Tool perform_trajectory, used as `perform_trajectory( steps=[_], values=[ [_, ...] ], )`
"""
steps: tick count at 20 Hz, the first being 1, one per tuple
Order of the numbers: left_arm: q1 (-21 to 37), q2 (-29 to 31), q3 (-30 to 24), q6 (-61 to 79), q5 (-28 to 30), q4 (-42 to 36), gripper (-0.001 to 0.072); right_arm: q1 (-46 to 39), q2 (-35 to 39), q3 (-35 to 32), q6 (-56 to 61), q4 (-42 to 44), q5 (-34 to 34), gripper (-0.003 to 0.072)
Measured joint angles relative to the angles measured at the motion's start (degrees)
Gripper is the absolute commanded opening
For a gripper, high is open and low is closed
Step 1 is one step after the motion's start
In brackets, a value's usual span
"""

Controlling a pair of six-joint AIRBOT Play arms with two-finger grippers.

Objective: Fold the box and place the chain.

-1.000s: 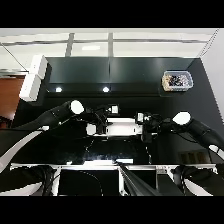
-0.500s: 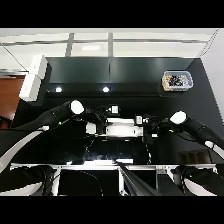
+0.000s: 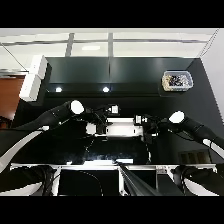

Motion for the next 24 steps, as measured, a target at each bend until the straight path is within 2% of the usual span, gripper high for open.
perform_trajectory(
  steps=[5, 6, 7, 10, 11, 12, 14, 15, 16, 18, 20, 21, 22, 23, 24],
  values=[
    [0.0, 0.0, 0.0, 0.0, 0.0, 0.0, 0.0025, 0.0, -0.2, 0.0, 0.1, 0.0, -0.2, 0.0681],
    [0.0, 0.0, 0.0, 0.0, 0.0, 0.0, 0.0025, 0.0, -0.2, 0.0, 0.1, 0.0, -0.3, 0.0639],
    [0.0, 0.0, 0.0, 0.0, 0.0, 0.0, 0.0025, 0.0, -0.2, 0.0, 0.1, 0.0, -0.4, 0.0479],
    [0.0, 0.0, 0.0, 0.0, 0.0, -0.1, 0.0028, 0.0, -0.2, 0.0, 0.2, 0.0, -0.5, 0.0477],
    [0.0, 0.0, 0.0, 0.0, 0.0, -0.2, 0.0094, 0.0, -0.2, 0.0, 0.2, 0.0, -0.5, 0.0477],
    [0.0, 0.0, 0.0, -0.2, 0.1, 0.2, 0.0247, 0.0, -0.2, 0.0, 0.2, -0.1, -0.4, 0.0477],
    [0.0, 0.7, 0.0, -0.4, 0.1, 0.8, 0.0605, 0.0, -0.2, 0.0, 0.2, -0.2, -0.3, 0.0477],
    [0.2, 1.5, 0.1, -1.0, 0.3, 1.2, 0.069, 0.0, -0.2, 0.0, 0.1, -0.2, -0.2, 0.0477],
    [0.6, 2.5, 0.1, -2.2, -0.9, 2.5, 0.0695, 0.0, -0.2, 0.0, 0.1, -0.2, 0.0, 0.0477],
    [1.8, 5.6, 0.3, -7.4, -1.8, 5.5, 0.0694, 0.0, -0.2, 0.0, 0.1, -0.3, 0.7, 0.0477],
    [3.4, 9.2, 0.4, -14.1, -5.8, 10.0, 0.0671, 0.0, -0.2, 0.0, 0.1, -0.3, 1.2, 0.0477],
    [4.3, 11.0, 0.5, -17.7, -8.2, 12.1, 0.0506, 0.0, -0.2, 0.0, 0.1, -0.4, 1.4, 0.0477],
    [5.3, 12.8, 0.5, -21.5, -11.0, 14.6, 0.0198, 0.0, -0.2, 0.0, 0.1, -0.4, 1.5, 0.0477],
    [6.2, 14.4, 0.5, -24.9, -13.8, 16.3, 0.0024, 0.0, -0.2, 0.0, 0.1, -0.4, 1.6, 0.0477],
    [7.0, 15.8, 0.5, -28.3, -16.9, 17.6, 0.0023, 0.0, -0.2, 0.0, 0.1, -0.4, 1.6, 0.0477]
  ],
)
